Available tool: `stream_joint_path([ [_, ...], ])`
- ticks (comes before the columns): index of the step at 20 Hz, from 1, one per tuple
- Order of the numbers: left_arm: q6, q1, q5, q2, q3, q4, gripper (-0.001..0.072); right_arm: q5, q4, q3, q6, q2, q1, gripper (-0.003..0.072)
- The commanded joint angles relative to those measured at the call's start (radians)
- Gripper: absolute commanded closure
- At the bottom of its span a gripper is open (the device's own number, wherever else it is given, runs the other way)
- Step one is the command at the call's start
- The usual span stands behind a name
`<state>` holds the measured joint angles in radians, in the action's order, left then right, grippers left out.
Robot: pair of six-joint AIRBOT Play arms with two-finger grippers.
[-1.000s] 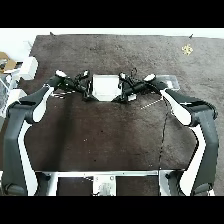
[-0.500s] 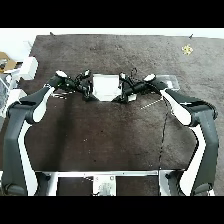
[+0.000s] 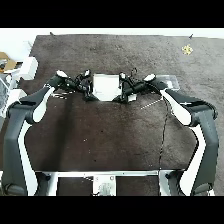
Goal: Fold the box and place the chain.
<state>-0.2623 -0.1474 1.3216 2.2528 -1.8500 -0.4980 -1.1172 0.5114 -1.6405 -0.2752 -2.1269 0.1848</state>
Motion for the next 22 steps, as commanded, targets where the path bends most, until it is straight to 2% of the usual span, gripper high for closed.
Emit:
stream_joint_path([
  [1,0.000,0.002,-0.003,0.001,-0.001,-0.003,-0.0011,-0.002,0.000,0.000,-0.001,0.000,0.000,0.0319],
  [11,0.029,0.002,0.005,0.001,-0.001,-0.056,0.0014,-0.002,0.001,-0.001,-0.001,0.000,0.000,0.0320],
  [12,0.029,0.002,0.007,0.001,-0.001,-0.060,0.0186,-0.002,0.001,-0.001,-0.001,0.000,0.000,0.0320],
  [13,0.025,0.002,0.015,0.001,-0.001,-0.068,0.0303,-0.002,0.001,0.000,-0.001,0.000,0.000,0.0319],
  [22,0.027,0.002,0.030,0.001,-0.001,-0.070,0.0299,-0.002,0.001,-0.001,-0.002,0.000,0.000,0.0320],
])
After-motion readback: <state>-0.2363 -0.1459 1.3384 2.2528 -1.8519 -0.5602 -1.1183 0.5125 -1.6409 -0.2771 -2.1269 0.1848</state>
